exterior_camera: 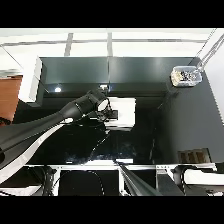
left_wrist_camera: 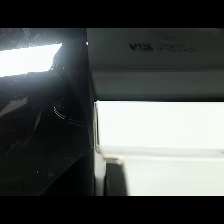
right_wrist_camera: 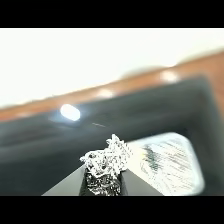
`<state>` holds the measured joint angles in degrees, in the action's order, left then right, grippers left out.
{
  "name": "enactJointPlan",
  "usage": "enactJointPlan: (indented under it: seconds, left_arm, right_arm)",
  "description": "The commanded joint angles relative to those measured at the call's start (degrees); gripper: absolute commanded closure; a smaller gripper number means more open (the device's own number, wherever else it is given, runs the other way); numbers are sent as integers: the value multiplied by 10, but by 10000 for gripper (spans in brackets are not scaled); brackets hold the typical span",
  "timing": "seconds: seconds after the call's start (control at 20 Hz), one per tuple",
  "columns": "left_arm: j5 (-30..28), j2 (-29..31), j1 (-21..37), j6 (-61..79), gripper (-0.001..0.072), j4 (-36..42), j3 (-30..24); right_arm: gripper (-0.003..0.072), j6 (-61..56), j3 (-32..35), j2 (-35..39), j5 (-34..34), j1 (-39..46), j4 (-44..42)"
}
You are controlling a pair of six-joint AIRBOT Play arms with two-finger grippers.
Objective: Fold the box and place the chain.
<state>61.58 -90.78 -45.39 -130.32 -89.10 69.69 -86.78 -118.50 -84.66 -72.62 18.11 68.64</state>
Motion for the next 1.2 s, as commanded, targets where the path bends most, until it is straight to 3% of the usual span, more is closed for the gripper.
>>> enactJointPlan:
  seconds: [0.0,0.35,0.55,0.7,1.15]
  left_arm:
    - [0,0,0,0,687,0,0]
    - [0,0,0,0,687,0,0]
    - [0,0,0,0,686,0,0]
    - [1,0,0,0,687,0,0]
    - [2,0,0,0,687,0,0]
  right_arm:
    - [681,31,0,95,-9,-2,-126]
    - [680,17,19,208,-39,-95,-165]
    - [679,17,57,217,-137,-191,-166]
    - [678,20,95,217,-164,-252,-167]
    - [678,24,173,185,-81,-396,-171]
